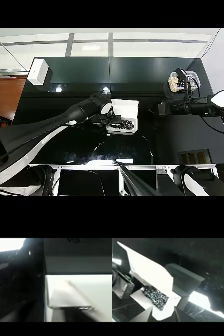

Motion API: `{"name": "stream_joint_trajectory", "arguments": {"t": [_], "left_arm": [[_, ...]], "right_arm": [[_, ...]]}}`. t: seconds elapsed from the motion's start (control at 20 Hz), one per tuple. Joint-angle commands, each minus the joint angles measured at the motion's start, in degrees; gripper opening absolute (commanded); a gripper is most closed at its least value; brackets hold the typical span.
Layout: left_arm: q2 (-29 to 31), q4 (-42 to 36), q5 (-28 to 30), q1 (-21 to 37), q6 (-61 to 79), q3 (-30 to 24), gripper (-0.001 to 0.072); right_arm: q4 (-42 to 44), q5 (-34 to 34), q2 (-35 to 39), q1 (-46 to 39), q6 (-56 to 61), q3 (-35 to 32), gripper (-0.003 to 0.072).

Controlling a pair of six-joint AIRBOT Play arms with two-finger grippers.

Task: Fold the box and place the chain.

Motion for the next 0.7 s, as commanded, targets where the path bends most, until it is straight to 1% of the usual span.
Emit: {"name": "stream_joint_trajectory", "arguments": {"t": [0.0, 0.15, 0.25, 0.3, 0.35, 0.4, 0.5, 0.55, 0.6, 0.65], "left_arm": [[2.3, 0.4, -1.0, 0.0, 1.2, 2.1, 0.0516], [8.3, 2.3, -2.2, 0.0, 9.0, 3.1, 0.0515], [12.5, 5.9, -6.0, 0.1, 14.8, 2.5, 0.0515], [14.6, 9.5, -8.0, 0.2, 17.1, 1.6, 0.0515], [16.6, 12.6, -8.9, 0.9, 18.7, -0.1, 0.0515], [18.6, 14.0, -9.0, 2.6, 21.0, -2.3, 0.0515], [22.2, 12.0, -7.6, 8.4, 25.6, -8.1, 0.0515], [24.0, 8.4, -4.0, 12.2, 28.1, -12.0, 0.0515], [25.5, 2.5, 1.1, 16.0, 32.3, -16.0, 0.0515], [26.6, -7.2, 6.8, 20.3, 39.8, -20.1, 0.0515]], "right_arm": [[-0.9, 0.1, 0.0, -0.2, -0.2, 0.0, 0.0336], [-0.9, 0.1, 0.0, -0.2, -0.2, 0.0, 0.0336], [-0.9, 0.1, 0.0, -0.2, -0.2, 0.0, 0.0336], [-0.9, 0.1, 0.0, -0.2, -0.2, 0.0, 0.0336], [-0.9, 0.1, 0.0, -0.2, -0.2, 0.0, 0.0336], [-0.9, 0.2, 0.0, -0.2, 0.0, 0.0, 0.0336], [-0.8, 0.9, 0.0, -0.2, 0.0, 0.0, 0.0336], [-0.9, 1.4, 0.0, -0.2, 0.0, 0.0, 0.0336], [-0.8, 1.7, 0.0, -0.2, 0.0, 0.0, 0.0336], [-0.8, 1.8, 0.0, -0.2, 0.0, 0.0, 0.0336]]}}
